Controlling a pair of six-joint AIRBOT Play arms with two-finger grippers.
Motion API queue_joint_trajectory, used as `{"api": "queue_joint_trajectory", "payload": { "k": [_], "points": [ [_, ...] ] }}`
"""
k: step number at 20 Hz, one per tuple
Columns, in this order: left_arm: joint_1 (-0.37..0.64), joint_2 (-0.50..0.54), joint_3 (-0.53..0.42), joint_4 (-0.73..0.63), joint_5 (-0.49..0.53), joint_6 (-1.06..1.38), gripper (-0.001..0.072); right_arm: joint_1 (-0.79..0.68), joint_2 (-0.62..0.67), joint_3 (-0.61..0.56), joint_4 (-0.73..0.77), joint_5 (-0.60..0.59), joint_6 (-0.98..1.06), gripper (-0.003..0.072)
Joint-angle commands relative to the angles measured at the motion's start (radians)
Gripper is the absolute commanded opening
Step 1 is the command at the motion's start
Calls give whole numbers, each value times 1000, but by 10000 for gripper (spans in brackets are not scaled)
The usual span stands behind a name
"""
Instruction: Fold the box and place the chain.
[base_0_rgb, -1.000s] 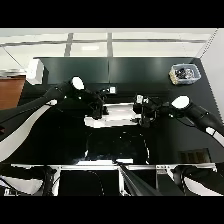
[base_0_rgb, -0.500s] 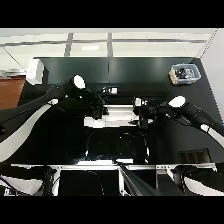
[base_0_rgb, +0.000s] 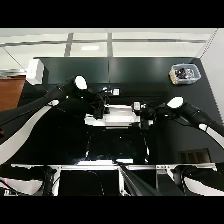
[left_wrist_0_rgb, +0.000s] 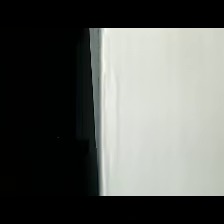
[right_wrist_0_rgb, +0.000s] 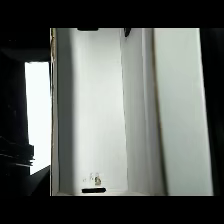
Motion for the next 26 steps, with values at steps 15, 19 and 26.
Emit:
{"api": "queue_joint_trajectory", "payload": {
  "k": [15,19,26],
  "points": [
    [-1,-1,1,5,-7,-14,19,0,-68,0,23,-32,29,694],
    [-1,-2,1,5,-7,-14,20,-1,-68,0,42,3,32,694],
    [-1,-2,1,5,-8,-15,20,-1,-68,0,68,13,37,694]
  ]
}}
